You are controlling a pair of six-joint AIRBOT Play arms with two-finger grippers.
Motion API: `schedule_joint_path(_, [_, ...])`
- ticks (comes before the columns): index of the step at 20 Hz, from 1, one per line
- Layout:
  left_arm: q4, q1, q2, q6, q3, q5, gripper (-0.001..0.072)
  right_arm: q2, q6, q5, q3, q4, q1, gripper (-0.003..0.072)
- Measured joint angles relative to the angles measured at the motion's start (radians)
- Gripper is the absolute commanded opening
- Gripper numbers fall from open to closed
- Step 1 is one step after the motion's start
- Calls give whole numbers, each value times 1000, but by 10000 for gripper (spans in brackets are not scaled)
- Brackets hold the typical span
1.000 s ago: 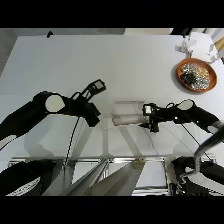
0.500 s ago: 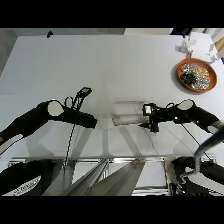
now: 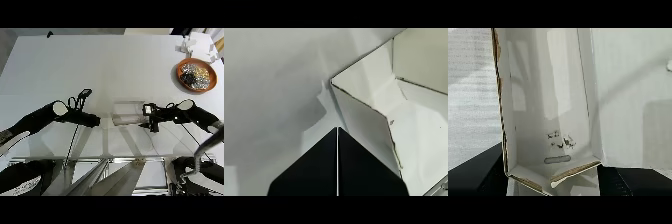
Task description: Fold the box and place the chain.
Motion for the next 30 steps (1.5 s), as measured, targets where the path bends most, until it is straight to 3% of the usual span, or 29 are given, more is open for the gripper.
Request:
schedule_joint_path(19, [-62, -46, -68, -1, 11, 52, 1, 0, 0, 0, 0, 0, 0, 412])
schedule_joint_path(30, [-103, -85, -18, 0, 37, 58, 10, 0, 0, 0, 0, 0, 0, 412])
